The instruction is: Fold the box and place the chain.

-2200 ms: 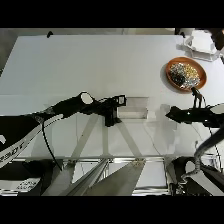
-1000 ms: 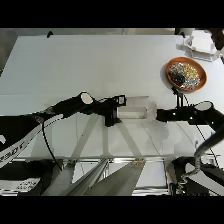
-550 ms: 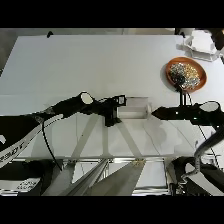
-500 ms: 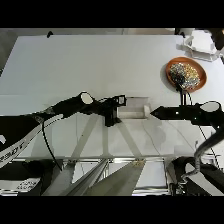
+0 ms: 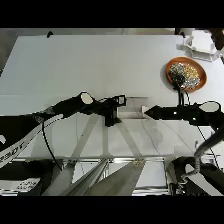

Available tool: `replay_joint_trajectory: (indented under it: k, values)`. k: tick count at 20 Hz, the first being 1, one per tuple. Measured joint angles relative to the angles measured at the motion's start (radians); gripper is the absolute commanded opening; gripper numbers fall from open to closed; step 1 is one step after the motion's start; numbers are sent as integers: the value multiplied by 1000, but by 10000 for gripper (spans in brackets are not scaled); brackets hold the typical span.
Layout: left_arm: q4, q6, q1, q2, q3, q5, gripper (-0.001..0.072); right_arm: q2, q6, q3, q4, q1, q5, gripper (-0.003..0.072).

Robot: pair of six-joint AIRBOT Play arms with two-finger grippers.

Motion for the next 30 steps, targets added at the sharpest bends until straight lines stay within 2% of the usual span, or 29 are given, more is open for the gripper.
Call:
replay_joint_trajectory:
  k: [6,12,21,30]
  values:
    - [0,0,0,0,0,0,89,0,68,7,-42,46,-42,542]
    - [0,0,0,0,0,0,89,-8,266,91,-226,188,-119,533]
    - [0,0,0,0,0,0,89,-113,596,220,-516,388,-126,531]
    - [0,0,0,0,0,0,89,-170,846,261,-729,491,-91,525]
